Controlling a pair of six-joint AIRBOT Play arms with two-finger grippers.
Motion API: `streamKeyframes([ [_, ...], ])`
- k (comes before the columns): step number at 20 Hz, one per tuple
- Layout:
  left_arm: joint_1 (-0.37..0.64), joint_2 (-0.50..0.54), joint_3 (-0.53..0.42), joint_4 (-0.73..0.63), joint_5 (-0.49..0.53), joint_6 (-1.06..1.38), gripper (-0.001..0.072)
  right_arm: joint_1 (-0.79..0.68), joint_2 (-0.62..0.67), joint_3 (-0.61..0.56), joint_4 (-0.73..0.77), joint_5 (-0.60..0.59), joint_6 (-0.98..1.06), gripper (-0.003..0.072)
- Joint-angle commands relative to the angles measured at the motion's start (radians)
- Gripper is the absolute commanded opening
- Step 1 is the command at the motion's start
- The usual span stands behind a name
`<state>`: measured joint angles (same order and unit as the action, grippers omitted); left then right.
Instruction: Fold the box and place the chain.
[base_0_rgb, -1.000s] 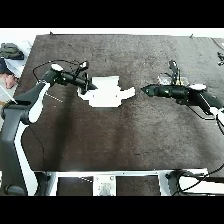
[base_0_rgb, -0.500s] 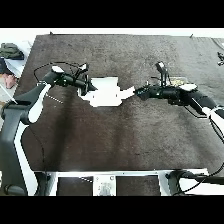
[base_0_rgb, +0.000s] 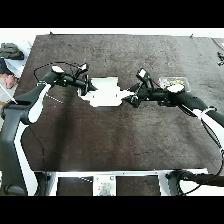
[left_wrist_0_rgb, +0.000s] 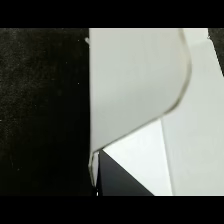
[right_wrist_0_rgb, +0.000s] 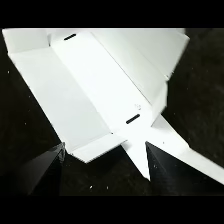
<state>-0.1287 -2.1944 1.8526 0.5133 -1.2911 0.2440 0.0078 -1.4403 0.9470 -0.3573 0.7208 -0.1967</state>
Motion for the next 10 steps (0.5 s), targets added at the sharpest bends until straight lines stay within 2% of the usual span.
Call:
streamKeyframes([
  [1, 0.001, -0.001, 0.0, 0.002, 0.0, 0.0, 0.0013, 0.066, -0.009, 0.005, -0.097, -0.048, -0.107, 0.0549],
  [3, 0.001, -0.001, 0.0, 0.002, 0.0, 0.0, 0.0013, 0.085, -0.057, 0.029, -0.161, -0.039, -0.106, 0.0549],
  [7, 0.001, -0.001, 0.0, 0.002, 0.0, 0.0, 0.0014, 0.085, -0.177, 0.121, -0.233, 0.06, -0.048, 0.0549],
  [10, 0.001, -0.001, 0.0, 0.002, 0.0, 0.0, 0.0014, 0.098, -0.206, 0.163, -0.301, 0.072, -0.027, 0.055],
])
